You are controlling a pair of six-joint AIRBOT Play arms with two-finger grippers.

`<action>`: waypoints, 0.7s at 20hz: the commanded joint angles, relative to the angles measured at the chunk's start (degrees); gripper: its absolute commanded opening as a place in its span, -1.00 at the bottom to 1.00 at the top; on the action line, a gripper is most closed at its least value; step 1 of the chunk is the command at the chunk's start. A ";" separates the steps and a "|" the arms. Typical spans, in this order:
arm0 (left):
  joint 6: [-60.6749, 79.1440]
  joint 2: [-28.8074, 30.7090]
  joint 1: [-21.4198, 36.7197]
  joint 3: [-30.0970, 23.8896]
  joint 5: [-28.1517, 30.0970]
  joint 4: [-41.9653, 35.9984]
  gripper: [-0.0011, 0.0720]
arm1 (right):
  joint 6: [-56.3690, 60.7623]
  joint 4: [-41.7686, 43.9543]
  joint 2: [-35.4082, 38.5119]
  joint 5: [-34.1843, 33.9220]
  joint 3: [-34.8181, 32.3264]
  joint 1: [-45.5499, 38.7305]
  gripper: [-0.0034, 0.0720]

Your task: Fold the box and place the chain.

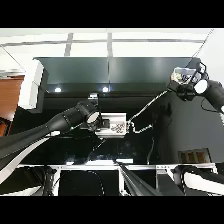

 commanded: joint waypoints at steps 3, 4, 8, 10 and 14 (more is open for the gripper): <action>0.00 0.04 -0.02 0.04 -0.20 -0.02 -0.88 | 2.69 -1.53 -13.00 0.66 11.76 -1.03 1.00; 0.00 0.04 -0.02 0.04 -0.26 -0.02 -0.89 | 2.71 -0.63 -14.14 0.70 12.98 -1.03 1.00; 0.00 0.04 0.00 0.04 -0.24 -0.02 -0.88 | 2.67 0.85 -14.93 2.19 13.62 -1.09 -0.14; 0.00 0.04 -0.02 0.04 -0.24 -0.02 -0.89 | 2.67 0.70 -14.36 5.57 13.62 -1.22 -0.88; 0.00 0.04 0.00 0.04 -0.22 -0.02 -0.89 | -3.26 1.62 -7.08 14.05 13.62 -0.24 -0.88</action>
